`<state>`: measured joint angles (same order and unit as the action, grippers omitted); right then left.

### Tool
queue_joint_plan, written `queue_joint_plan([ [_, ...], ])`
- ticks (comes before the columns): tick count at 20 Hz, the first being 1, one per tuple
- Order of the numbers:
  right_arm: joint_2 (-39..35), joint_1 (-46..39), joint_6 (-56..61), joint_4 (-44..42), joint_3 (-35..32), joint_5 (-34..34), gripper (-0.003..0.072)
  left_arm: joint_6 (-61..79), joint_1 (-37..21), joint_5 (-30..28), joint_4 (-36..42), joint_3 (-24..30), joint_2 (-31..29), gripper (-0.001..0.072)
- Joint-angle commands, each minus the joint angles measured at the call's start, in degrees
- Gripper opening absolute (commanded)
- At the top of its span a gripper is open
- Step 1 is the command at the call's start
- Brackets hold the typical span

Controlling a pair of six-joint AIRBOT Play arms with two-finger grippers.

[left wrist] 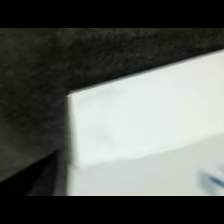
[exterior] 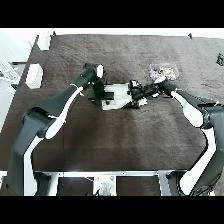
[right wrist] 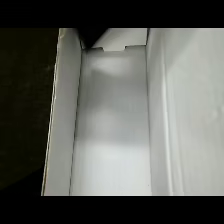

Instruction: Fold the box and place the chain.

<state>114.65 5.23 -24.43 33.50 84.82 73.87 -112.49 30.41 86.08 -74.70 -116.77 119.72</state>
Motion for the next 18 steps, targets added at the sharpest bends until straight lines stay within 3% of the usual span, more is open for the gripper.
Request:
queue_joint_plan([
  [1,0.0,-0.1,0.2,0.0,0.0,0.2,0.0592,-0.2,-0.1,1.1,0.2,-0.1,-0.2,0.0585],
  [8,0.0,-0.1,0.2,0.0,0.0,0.2,0.0592,4.2,-0.1,4.7,2.2,-2.1,-1.9,0.0586],
  [14,0.0,-0.1,0.2,0.0,0.0,0.2,0.0593,11.9,-0.1,8.4,-1.2,-1.7,-11.0,0.0606],
  [18,0.0,-0.1,0.2,0.0,0.0,0.2,0.0593,25.8,-0.6,8.8,-4.8,-1.2,-17.9,0.0603],
])
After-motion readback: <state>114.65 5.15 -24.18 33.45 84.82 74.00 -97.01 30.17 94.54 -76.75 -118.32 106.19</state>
